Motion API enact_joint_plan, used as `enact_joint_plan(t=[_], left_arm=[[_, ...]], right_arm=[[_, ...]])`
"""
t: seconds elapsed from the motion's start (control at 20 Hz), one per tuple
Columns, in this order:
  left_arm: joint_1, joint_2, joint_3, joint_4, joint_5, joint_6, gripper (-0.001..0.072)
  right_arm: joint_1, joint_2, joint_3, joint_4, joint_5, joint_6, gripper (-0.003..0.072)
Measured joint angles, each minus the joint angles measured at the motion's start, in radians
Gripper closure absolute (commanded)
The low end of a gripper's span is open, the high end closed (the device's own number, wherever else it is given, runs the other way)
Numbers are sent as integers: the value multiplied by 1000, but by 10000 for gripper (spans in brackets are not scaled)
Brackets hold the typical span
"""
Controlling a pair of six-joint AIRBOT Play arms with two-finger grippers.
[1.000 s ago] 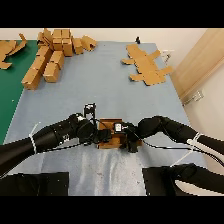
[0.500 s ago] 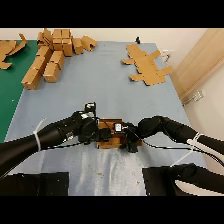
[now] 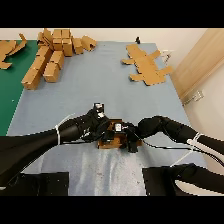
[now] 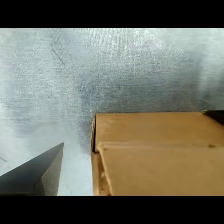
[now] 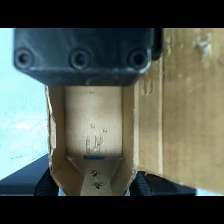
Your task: Fold the box.
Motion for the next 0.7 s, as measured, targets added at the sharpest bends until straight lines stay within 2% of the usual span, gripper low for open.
enact_joint_plan(t=[0.05, 0.1, 0.15, 0.2, 0.45, 0.5, 0.55, 0.7], left_arm=[[-1, -3, 3, 5, -5, 0, 121], [-2, -5, 5, 6, -9, 1, 211], [-3, -6, 6, 8, -11, 1, 407], [-3, -7, 7, 9, -10, 1, 492], [-14, -11, 9, 10, 21, 3, 493], [-16, -11, 9, 9, 29, 3, 516], [-18, -11, 9, 9, 35, 3, 672], [-20, -11, 9, 15, 34, 2, 689]], right_arm=[[0, 0, 0, 0, 0, 0, 169], [0, 0, 0, 0, 0, 0, 169], [0, 0, 0, 0, 0, 0, 169], [0, 0, 0, 0, 0, 0, 169], [0, 0, 0, 0, 0, 0, 169], [0, 0, 0, 0, 0, 0, 168], [0, 0, 0, 0, 0, 0, 169], [0, 0, 0, 0, 0, 2, 168]])
